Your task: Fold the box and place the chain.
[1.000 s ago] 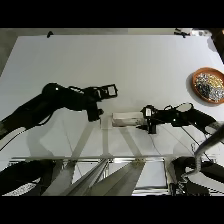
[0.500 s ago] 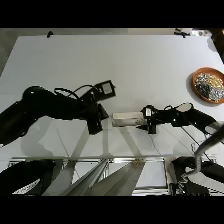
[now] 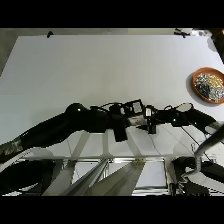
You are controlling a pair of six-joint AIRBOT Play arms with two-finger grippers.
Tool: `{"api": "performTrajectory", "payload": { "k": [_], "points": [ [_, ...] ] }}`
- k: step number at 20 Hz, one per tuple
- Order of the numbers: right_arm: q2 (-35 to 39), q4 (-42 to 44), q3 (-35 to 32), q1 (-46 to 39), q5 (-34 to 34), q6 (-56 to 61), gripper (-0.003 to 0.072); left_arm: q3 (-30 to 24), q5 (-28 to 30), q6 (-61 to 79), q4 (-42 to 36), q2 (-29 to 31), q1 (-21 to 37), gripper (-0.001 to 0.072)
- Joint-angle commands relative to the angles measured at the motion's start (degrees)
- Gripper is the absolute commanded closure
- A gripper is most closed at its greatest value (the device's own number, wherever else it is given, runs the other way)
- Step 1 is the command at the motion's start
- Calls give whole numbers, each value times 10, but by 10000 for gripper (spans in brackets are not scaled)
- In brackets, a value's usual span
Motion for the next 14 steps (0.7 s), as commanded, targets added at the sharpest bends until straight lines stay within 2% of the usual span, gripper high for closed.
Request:
{"api": "performTrajectory", "payload": {
  "k": [1, 2, 4, 10, 14],
  "points": [
    [0, 0, 0, 0, 0, 0, 329, 0, -194, -49, 2, -23, 2, 707],
    [0, 0, 0, 0, 0, 0, 329, 0, -220, -57, 2, -30, 10, 707],
    [0, 0, 0, 0, 0, 0, 329, 0, -234, -71, 2, -49, 28, 707],
    [0, 0, 0, 0, 0, 0, 329, 0, -176, -75, 0, -112, 38, 706],
    [0, 0, 0, 0, 0, 0, 329, 0, -123, -76, 0, -133, 37, 706]
  ]
}}
